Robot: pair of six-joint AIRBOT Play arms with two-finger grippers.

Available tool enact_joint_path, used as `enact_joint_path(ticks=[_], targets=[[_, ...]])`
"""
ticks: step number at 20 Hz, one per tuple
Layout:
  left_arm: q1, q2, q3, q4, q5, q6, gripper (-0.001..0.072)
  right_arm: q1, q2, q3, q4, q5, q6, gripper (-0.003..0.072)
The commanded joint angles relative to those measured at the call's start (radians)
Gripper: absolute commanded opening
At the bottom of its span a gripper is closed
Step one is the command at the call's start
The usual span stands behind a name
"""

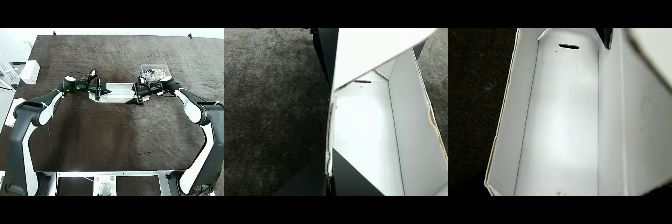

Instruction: Fold the box and place the chain.

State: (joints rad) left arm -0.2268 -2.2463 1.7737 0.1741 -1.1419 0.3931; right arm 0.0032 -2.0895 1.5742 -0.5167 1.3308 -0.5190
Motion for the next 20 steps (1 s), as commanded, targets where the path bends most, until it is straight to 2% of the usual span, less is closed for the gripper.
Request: enact_joint_path(ticks=[1, 20], targets=[[0.000, 0.000, 0.000, 0.000, 0.000, 0.000, 0.0022, 0.000, 0.000, 0.001, 0.000, -0.001, 0.004, 0.0646], [0.000, 0.000, 0.000, 0.001, 0.000, 0.000, 0.0022, -0.029, -0.018, 0.001, 0.066, 0.032, 0.021, 0.0646]])
